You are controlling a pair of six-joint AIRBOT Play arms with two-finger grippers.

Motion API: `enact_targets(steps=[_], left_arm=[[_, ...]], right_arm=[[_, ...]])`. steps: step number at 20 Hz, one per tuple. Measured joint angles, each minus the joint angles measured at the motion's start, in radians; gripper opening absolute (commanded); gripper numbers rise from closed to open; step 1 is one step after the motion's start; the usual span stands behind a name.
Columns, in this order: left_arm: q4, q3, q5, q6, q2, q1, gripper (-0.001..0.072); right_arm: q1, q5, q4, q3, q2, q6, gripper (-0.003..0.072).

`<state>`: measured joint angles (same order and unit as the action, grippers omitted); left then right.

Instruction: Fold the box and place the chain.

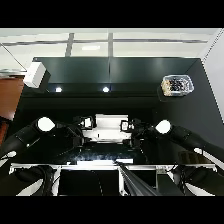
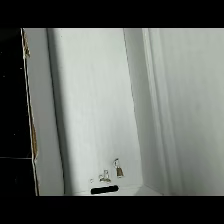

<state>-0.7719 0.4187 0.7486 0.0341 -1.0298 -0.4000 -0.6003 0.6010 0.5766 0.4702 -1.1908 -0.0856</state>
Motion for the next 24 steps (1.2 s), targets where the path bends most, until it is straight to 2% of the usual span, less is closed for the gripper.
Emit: enact_targets(steps=[3, 5, 7, 9, 17, 18, 19, 20, 24], left_arm=[[0.045, 0.000, 0.011, 0.022, -0.007, -0.001, 0.0586], [0.066, 0.000, 0.016, 0.031, -0.009, -0.007, 0.0499], [0.077, 0.000, 0.017, 0.038, -0.010, -0.019, 0.0470], [0.084, 0.000, 0.016, 0.040, -0.010, -0.037, 0.0290], [0.098, 0.000, -0.009, 0.045, -0.010, -0.071, 0.0275], [0.101, 0.000, -0.010, 0.045, -0.010, -0.072, 0.0259], [0.104, 0.000, -0.010, 0.045, -0.011, -0.073, 0.0161], [0.107, 0.000, -0.014, 0.045, -0.011, -0.075, 0.0114], [0.116, 0.000, -0.025, 0.045, -0.011, -0.089, 0.0107]], right_arm=[[0.000, 0.000, 0.000, 0.000, 0.000, 0.000, 0.0540], [0.000, 0.000, 0.000, 0.000, 0.000, 0.000, 0.0540], [0.000, 0.000, 0.000, 0.000, 0.000, 0.000, 0.0540], [0.000, 0.000, 0.000, 0.000, 0.000, 0.000, 0.0540], [0.000, 0.000, 0.000, 0.000, 0.000, 0.000, 0.0540], [0.000, 0.000, 0.000, 0.000, 0.000, 0.000, 0.0540], [0.000, 0.000, 0.000, 0.000, 0.000, 0.000, 0.0540], [0.000, 0.000, 0.000, 0.000, 0.000, 0.000, 0.0540], [0.000, 0.000, 0.000, 0.000, 0.000, 0.000, 0.0540]])
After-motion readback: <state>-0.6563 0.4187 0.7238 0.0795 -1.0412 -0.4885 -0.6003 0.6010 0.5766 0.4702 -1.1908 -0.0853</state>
